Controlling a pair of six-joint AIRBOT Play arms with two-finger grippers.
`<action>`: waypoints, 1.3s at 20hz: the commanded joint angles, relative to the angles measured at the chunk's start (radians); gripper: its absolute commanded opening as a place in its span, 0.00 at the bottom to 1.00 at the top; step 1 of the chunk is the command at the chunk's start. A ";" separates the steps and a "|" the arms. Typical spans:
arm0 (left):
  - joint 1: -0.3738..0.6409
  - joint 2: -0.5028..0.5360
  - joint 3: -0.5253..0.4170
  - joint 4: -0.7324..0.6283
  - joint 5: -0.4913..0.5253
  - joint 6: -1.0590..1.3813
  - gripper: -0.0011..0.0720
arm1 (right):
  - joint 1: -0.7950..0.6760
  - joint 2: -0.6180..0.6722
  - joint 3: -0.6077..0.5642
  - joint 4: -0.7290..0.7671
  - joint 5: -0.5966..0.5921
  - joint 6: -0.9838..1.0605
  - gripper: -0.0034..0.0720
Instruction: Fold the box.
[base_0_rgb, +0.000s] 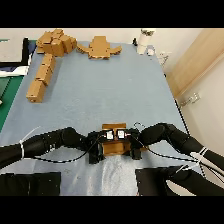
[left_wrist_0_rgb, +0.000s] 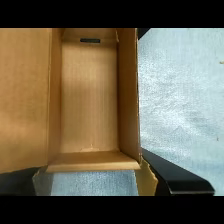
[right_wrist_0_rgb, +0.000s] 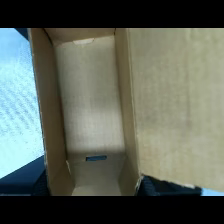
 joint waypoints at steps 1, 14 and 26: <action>-0.007 -0.009 0.000 0.000 -0.009 0.000 0.97 | 0.000 0.001 -0.001 0.000 0.000 0.001 0.78; -0.005 -0.010 0.001 0.001 -0.007 0.000 0.57 | 0.000 0.001 -0.001 0.000 0.000 0.001 0.78; -0.005 -0.010 0.001 0.001 -0.007 0.000 0.57 | 0.000 0.001 -0.001 0.000 0.000 0.001 0.78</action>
